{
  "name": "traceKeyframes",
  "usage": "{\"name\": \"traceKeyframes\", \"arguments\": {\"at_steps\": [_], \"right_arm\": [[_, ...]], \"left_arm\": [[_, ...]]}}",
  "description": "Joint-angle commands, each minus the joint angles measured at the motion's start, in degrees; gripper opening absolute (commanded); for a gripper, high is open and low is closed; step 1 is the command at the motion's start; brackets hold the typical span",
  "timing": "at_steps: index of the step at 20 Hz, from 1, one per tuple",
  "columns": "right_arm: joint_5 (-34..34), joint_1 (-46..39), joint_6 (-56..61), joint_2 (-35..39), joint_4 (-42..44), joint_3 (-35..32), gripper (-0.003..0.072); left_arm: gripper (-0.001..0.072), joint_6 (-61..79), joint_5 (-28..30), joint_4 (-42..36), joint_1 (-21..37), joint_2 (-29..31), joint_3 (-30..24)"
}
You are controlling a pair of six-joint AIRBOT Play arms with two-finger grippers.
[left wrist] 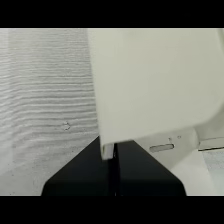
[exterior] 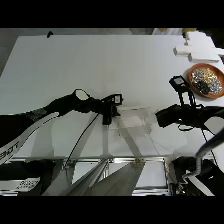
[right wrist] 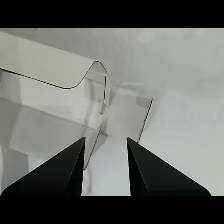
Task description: Fold the box and place the chain.
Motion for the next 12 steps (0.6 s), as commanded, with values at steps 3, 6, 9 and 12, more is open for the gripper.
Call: {"name": "traceKeyframes", "arguments": {"at_steps": [3, 6, 9, 12], "right_arm": [[0.2, 0.0, -2.8, 0.0, 0.0, 0.0, 0.0297], [0.2, 0.0, -3.9, 0.0, 0.0, 0.0, 0.0297], [0.1, 0.0, -4.0, 0.0, 0.0, 0.0, 0.0297], [0.1, 0.0, -4.0, 0.0, 0.0, 0.0, 0.0297]], "left_arm": [[0.0002, 3.0, -2.5, 0.3, -0.3, 0.4, 0.4], [0.0002, 3.0, -2.6, 3.0, -0.3, 0.8, 1.3], [0.0002, 3.0, -2.8, 6.6, -0.2, 0.4, 1.3], [0.0003, 3.3, -3.0, 6.7, -0.2, 0.2, 1.3]]}}
